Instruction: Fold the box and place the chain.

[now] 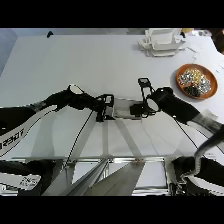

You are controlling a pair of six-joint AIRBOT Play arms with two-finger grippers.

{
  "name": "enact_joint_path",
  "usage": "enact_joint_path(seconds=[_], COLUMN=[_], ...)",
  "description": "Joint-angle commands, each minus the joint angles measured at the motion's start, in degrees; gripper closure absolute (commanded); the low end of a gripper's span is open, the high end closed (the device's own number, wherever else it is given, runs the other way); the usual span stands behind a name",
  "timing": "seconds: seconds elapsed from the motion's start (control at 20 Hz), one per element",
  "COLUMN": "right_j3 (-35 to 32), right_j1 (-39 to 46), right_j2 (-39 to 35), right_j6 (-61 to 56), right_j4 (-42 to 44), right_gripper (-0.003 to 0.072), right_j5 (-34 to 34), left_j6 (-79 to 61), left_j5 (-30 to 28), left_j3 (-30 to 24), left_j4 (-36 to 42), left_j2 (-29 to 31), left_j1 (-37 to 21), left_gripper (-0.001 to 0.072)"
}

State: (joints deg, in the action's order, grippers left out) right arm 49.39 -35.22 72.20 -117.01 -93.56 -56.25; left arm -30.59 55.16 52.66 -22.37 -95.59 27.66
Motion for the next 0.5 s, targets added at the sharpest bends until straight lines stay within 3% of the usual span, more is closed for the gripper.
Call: enact_joint_path(seconds=[0.0,0.15,0.3,0.45], right_j3=[0.5,5.6,12.2,14.05], right_j1=[0.57,5.75,17.57,31.08], right_j2=[-8.59,-14.47,-14.25,-10.54], right_j6=[11.47,16.39,23.45,29.27], right_j4=[-1.01,-1.16,-1.11,-1.14], right_gripper=[0.0247,0.0254,0.0363,0.0392], right_j5=[-5.95,-10.12,-5.79,-2.32], left_j6=[0.15,0.15,0.15,0.15], left_j5=[-0.07,-0.04,-0.07,-0.04], left_j3=[-0.02,-0.02,-0.02,-0.02], left_j4=[0.04,0.04,0.07,0.04], left_j2=[-0.02,-0.02,-0.02,-0.02], left_j1=[-0.04,-0.04,-0.04,-0.04], left_gripper=[0.0629,0.0629,0.0629,0.0629])
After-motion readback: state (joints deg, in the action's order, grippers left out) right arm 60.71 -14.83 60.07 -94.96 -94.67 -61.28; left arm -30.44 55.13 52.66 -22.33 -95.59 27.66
